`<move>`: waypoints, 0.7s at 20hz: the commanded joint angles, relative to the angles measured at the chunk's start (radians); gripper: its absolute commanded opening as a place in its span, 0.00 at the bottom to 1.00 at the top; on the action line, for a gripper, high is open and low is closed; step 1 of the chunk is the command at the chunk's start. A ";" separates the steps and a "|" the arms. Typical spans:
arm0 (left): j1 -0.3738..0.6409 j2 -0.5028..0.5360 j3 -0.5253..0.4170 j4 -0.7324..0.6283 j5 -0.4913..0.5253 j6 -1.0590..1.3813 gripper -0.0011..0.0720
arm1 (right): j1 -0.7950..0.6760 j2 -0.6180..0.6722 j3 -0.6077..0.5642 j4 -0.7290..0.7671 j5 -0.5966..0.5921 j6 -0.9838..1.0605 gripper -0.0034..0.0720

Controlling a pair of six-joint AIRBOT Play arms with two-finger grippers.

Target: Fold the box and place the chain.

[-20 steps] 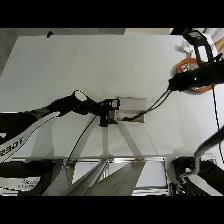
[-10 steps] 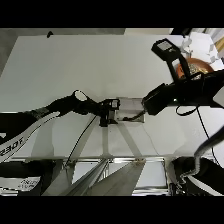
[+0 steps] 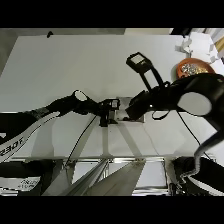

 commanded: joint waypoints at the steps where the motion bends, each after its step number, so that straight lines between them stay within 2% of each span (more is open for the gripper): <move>1: 0.000 0.000 0.000 0.000 0.000 0.000 0.06 | 0.005 -0.080 -0.068 0.001 -0.073 0.003 0.07; 5: 0.000 0.000 0.000 0.000 0.000 0.000 0.06 | 0.005 -0.175 -0.158 0.004 -0.153 0.003 0.07; 10: 0.000 0.000 0.000 0.000 0.000 0.000 0.06 | 0.005 -0.290 -0.174 0.063 -0.171 0.002 0.08; 13: 0.000 0.000 0.000 0.000 0.000 0.000 0.06 | 0.005 -0.280 -0.174 0.091 -0.200 -0.001 0.40; 14: 0.000 0.000 0.000 0.000 0.000 0.000 0.06 | 0.001 -0.266 -0.174 0.091 -0.197 -0.001 0.43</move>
